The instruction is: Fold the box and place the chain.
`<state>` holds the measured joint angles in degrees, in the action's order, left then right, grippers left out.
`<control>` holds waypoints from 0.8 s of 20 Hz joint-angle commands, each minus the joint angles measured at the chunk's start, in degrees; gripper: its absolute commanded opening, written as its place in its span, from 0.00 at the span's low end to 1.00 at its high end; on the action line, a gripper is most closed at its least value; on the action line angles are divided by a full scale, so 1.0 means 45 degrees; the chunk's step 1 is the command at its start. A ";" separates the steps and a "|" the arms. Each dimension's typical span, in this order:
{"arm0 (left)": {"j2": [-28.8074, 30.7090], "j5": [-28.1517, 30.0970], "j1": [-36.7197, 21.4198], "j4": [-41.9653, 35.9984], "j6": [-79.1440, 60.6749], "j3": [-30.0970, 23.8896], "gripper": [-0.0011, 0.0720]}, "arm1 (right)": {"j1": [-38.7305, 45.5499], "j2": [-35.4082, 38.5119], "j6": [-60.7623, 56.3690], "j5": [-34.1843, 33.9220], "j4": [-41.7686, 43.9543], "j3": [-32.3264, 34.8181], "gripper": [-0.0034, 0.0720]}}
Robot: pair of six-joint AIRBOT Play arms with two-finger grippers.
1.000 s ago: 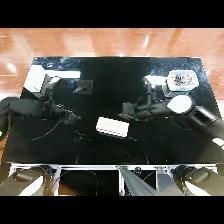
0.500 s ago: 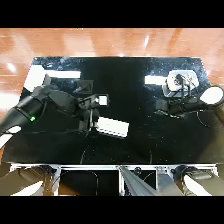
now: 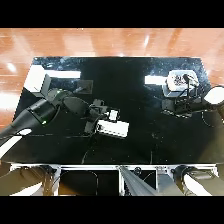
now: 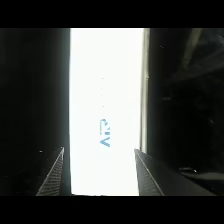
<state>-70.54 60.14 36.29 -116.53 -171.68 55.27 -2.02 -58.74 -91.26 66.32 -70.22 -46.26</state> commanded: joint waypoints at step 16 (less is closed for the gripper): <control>-0.1015 -0.0078 -0.0525 0.0282 -0.0087 -0.0024 0.75 | 0.0024 0.0000 -0.0010 -0.0204 -0.0073 -0.0005 0.09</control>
<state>-74.56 60.73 33.98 -115.31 -172.09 55.18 -1.91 -58.76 -91.31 65.54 -70.54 -46.26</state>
